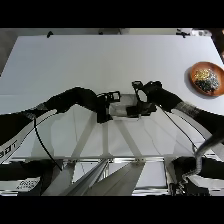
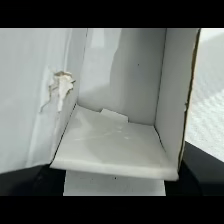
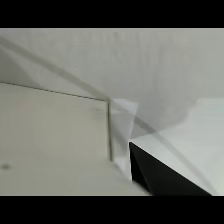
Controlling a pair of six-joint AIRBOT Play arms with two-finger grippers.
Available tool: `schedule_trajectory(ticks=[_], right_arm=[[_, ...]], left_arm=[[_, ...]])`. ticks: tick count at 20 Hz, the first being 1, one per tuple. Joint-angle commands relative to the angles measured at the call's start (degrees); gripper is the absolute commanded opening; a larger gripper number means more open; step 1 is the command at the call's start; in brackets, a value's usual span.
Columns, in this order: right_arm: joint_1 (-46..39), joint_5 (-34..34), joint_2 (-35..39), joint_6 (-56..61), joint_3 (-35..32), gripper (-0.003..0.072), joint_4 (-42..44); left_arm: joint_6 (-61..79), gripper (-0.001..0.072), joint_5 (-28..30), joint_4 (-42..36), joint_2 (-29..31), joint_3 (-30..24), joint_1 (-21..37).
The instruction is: Fold the box and place the chain.
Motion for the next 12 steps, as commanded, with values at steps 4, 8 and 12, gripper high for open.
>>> schedule_trajectory(ticks=[4,8,12], right_arm=[[0.04,-2.69,-0.07,0.48,-0.35,0.0238,0.52],[0.04,-3.41,-0.44,0.57,-0.57,0.0077,0.7],[0.04,-5.35,-0.66,0.55,-0.57,0.0018,1.84]], left_arm=[[-0.15,0.0348,0.0,-0.13,-0.04,0.02,0.02],[-0.13,0.0348,0.0,-0.11,-0.04,0.02,0.0],[-0.13,0.0348,0.0,-0.11,-0.04,0.02,0.0]])
